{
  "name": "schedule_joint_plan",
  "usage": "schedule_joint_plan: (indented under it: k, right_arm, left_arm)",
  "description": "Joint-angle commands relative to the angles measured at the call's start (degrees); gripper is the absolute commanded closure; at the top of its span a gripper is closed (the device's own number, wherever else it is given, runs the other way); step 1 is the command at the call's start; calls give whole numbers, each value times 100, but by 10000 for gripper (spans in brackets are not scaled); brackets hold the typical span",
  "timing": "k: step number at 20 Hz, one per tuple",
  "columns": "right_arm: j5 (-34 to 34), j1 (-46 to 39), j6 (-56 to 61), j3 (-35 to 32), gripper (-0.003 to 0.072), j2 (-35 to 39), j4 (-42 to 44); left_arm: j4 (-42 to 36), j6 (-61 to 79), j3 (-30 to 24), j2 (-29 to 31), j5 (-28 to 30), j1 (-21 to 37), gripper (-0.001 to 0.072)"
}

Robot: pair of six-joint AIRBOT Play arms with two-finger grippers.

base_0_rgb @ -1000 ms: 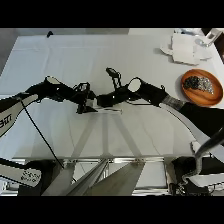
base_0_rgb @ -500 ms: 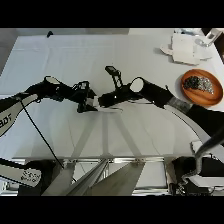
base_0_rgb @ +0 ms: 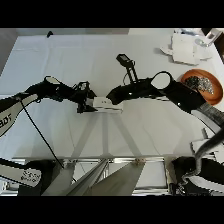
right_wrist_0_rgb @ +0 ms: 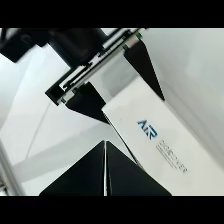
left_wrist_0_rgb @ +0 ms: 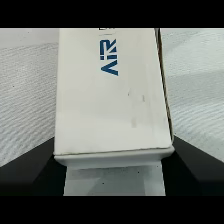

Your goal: Fold the box and place the chain.

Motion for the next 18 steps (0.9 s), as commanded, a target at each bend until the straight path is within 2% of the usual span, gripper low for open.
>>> schedule_joint_plan:
  k: [1, 4, 11, 18]
  right_arm:
    - [-48, -323, -621, -868, 680, 111, 1104]
    - [-127, -479, -1672, -1510, 680, 98, 2424]
    - [-302, -461, -1808, -1580, 680, -656, 2583]
    - [-297, -424, -1803, -1580, 679, -778, 2511]
  left_arm:
    - [7, 4, -2, -4, 0, -2, 556]
    - [7, 4, -2, -2, 2, -2, 556]
    - [7, 4, -2, -4, 2, -2, 556]
    - [7, 4, -2, -2, 2, -2, 556]
